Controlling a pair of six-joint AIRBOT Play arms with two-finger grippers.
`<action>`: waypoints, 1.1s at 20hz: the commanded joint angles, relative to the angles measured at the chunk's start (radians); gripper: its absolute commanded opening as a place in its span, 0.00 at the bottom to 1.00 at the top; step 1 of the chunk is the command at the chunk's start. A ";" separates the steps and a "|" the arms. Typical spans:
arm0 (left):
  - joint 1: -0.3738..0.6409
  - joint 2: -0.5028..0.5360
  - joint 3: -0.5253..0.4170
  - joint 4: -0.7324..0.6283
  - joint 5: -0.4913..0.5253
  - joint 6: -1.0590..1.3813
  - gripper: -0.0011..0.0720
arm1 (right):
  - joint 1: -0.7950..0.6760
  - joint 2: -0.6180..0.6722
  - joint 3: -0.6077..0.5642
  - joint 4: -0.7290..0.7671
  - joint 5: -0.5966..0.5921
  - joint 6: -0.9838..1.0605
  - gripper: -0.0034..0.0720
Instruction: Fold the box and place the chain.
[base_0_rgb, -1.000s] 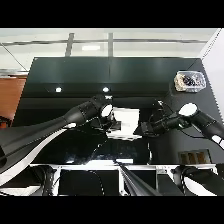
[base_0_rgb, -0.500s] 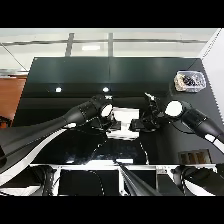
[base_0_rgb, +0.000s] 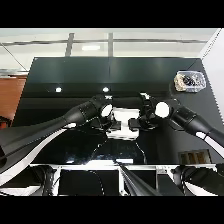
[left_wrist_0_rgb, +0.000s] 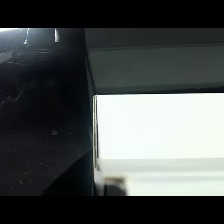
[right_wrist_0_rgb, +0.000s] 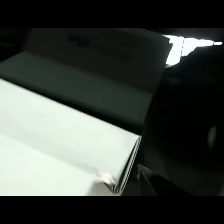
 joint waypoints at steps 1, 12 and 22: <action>0.000 0.000 0.000 0.000 0.000 0.000 0.05 | 0.063 -0.024 0.028 -0.141 -0.015 0.141 0.67; 0.000 0.000 0.000 0.000 -0.001 0.000 0.05 | 0.111 -0.066 0.032 -0.224 0.092 0.259 0.67; 0.000 0.000 0.000 0.000 0.000 0.000 0.05 | 0.118 -0.103 0.086 -0.229 0.090 0.302 0.20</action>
